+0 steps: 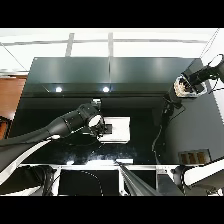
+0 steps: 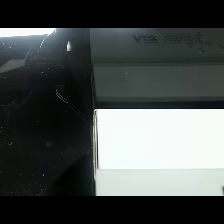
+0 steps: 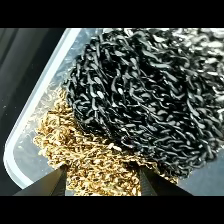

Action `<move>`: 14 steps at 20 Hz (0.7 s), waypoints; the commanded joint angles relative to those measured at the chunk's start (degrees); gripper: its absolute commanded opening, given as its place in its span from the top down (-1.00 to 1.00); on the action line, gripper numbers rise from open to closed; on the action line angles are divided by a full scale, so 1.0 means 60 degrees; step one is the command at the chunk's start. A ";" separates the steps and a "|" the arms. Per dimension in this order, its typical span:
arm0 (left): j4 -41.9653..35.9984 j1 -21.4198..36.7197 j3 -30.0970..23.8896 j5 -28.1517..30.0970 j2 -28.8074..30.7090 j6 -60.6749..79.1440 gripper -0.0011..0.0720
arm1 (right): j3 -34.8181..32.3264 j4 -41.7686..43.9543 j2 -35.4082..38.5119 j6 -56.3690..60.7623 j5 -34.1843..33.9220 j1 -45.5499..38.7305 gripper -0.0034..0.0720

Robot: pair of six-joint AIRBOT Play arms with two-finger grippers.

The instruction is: Fold the box and place the chain.

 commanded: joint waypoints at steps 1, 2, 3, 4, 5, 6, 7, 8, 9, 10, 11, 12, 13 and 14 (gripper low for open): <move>0.0000 0.0007 -0.0004 0.0004 0.0004 0.0004 0.89 | 0.0007 0.0076 -0.0025 -0.0477 -0.0087 0.0058 -0.39; 0.0004 0.0007 -0.0004 0.0004 0.0004 0.0000 0.89 | 0.0007 0.0080 -0.0029 -0.0710 -0.0109 0.0106 -0.39; 0.0000 0.0007 -0.0004 0.0000 0.0004 0.0000 0.89 | 0.0007 0.0091 -0.0033 -0.0892 -0.0109 0.0142 -0.32; 0.0000 0.0007 -0.0004 -0.0004 0.0004 0.0004 0.89 | 0.0007 0.0142 -0.0029 -0.1056 -0.0095 0.0146 0.40; 0.0004 0.0007 -0.0004 -0.0004 0.0004 0.0004 0.89 | 0.0011 0.0288 -0.0007 -0.1311 -0.0036 0.0142 0.89; 0.0004 0.0007 -0.0004 -0.0007 0.0004 0.0000 0.89 | 0.0036 0.0317 0.0036 -0.1417 0.0073 0.0142 0.88; 0.0000 0.0007 -0.0004 -0.0007 0.0004 0.0004 0.89 | 0.0131 0.0291 0.0120 -0.1577 0.0215 0.0131 0.88; 0.0000 0.0007 -0.0004 -0.0011 0.0004 0.0004 0.89 | 0.0288 0.0280 0.0211 -0.1851 0.0401 0.0109 0.88; 0.0000 0.0007 -0.0004 -0.0011 0.0004 0.0004 0.89 | 0.0481 0.0248 0.0335 -0.2167 0.0597 0.0102 0.88; 0.0000 0.0007 -0.0004 -0.0011 0.0004 0.0004 0.89 | 0.0641 0.0255 0.0474 -0.2514 0.0747 0.0098 0.88; 0.0000 0.0007 -0.0004 -0.0011 0.0004 0.0004 0.89 | 0.0827 0.0302 0.0630 -0.2892 0.0914 0.0091 0.88; 0.0000 0.0007 -0.0004 -0.0011 0.0004 0.0000 0.89 | 0.0973 0.0404 0.0776 -0.3319 0.1089 0.0091 0.89; 0.0000 0.0007 -0.0004 -0.0011 0.0004 0.0000 0.89 | 0.1064 0.0612 0.0962 -0.3807 0.1239 0.0091 0.89; 0.0000 0.0007 -0.0004 -0.0011 0.0004 0.0000 0.89 | 0.1082 0.0823 0.1166 -0.4171 0.1337 0.0091 0.89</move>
